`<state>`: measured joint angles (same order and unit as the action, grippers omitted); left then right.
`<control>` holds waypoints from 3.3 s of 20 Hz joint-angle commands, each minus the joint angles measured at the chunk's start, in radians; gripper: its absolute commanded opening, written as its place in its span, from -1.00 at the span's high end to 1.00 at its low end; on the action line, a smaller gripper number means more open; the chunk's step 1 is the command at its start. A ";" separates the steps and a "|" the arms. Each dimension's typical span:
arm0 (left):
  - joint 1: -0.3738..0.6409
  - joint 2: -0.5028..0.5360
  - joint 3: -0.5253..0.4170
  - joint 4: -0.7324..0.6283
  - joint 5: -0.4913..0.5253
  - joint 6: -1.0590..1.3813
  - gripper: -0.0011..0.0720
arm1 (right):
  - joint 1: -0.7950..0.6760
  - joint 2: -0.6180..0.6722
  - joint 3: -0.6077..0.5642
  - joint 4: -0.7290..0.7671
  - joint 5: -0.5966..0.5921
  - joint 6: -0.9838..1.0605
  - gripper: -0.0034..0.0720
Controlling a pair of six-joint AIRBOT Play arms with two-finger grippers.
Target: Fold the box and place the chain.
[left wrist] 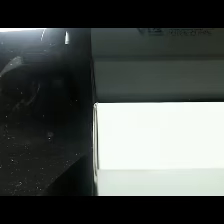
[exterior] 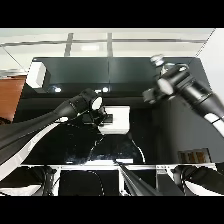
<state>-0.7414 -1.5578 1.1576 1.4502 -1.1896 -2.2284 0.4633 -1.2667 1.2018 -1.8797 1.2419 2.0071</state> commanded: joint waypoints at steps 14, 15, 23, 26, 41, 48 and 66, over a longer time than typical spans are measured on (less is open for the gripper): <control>0.000 -0.001 0.000 0.003 0.003 0.000 0.90 | -0.575 -0.864 0.903 0.340 -0.161 -0.026 -0.77; 0.000 -0.001 0.000 0.003 0.003 0.000 0.90 | -0.580 -0.880 0.902 0.346 -0.167 -0.026 -0.71; 0.000 -0.001 0.000 0.003 0.003 0.000 0.90 | -0.598 -0.865 0.903 0.390 -0.031 -0.121 0.88; 0.000 -0.001 0.000 0.003 0.002 0.000 0.90 | -0.605 -0.747 0.903 0.411 -0.012 -0.238 0.89; 0.000 -0.001 0.000 0.003 0.002 0.000 0.90 | -0.549 -0.006 0.902 0.591 0.175 -0.451 0.89; 0.000 -0.001 0.000 0.003 0.002 0.000 0.90 | -0.548 0.198 0.801 0.833 0.339 -0.491 0.89; 0.000 -0.001 0.000 0.003 -0.001 0.000 0.90 | -0.210 0.171 0.729 1.205 0.209 -0.508 0.89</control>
<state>-0.7414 -1.5578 1.1576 1.4532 -1.1896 -2.2284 0.1947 -1.0756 1.9350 -0.6743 1.5032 1.4990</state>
